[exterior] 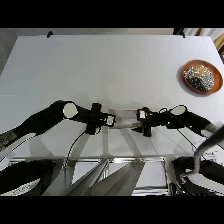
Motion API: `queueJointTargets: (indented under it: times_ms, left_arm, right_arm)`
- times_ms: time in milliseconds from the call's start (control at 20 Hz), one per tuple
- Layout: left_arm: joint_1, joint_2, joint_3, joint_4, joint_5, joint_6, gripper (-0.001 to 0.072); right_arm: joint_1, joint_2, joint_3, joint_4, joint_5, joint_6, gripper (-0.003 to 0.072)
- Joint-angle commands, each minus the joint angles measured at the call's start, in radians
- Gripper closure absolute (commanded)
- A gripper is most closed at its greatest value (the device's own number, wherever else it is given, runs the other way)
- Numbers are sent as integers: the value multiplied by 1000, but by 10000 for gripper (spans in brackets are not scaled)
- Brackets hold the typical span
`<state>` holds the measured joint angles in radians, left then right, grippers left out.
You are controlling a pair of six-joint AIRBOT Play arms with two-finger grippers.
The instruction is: Fold the box and place the chain.
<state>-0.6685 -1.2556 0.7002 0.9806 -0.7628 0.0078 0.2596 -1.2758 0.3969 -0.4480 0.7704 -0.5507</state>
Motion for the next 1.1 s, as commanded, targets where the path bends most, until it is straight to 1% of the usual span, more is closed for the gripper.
queueJointTargets:
  times_ms: [0,200,400,550,600,1050]
  left_arm:
    - [-14,-12,0,-8,-22,64,555]
    - [-32,-37,0,-62,39,86,558]
    - [-44,-42,0,-90,129,85,558]
    - [-50,-42,0,-122,127,84,561]
    - [-54,-43,0,-135,127,84,581]
    - [-90,-76,0,-204,150,74,572]
  right_arm:
    - [0,0,0,0,0,0,288]
    - [0,0,0,0,0,0,288]
    - [0,0,0,0,0,0,288]
    - [0,0,0,0,0,0,288]
    - [0,0,0,0,0,0,288]
    - [0,0,0,0,0,0,288]
